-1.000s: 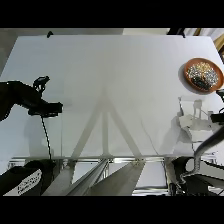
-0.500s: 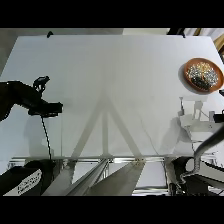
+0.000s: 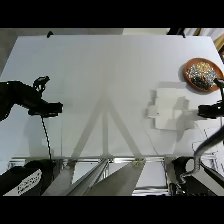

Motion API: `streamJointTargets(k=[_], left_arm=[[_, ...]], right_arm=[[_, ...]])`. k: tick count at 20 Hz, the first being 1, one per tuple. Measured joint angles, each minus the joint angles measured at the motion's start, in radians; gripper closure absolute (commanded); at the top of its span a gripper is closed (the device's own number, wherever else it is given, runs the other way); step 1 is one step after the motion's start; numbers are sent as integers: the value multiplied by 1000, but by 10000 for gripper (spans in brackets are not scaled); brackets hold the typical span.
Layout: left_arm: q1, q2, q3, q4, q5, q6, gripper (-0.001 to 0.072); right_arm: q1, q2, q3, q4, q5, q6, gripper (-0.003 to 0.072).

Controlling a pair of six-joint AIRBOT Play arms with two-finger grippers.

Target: Fold the box and place the chain.

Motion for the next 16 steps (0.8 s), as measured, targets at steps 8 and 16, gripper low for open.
streamJointTargets(k=[8,16], left_arm=[[0,0,0,0,0,0,699],[0,0,0,0,-14,0,699]], right_arm=[[327,279,-269,308,-73,-97,676],[595,320,-366,435,-296,-69,675]])
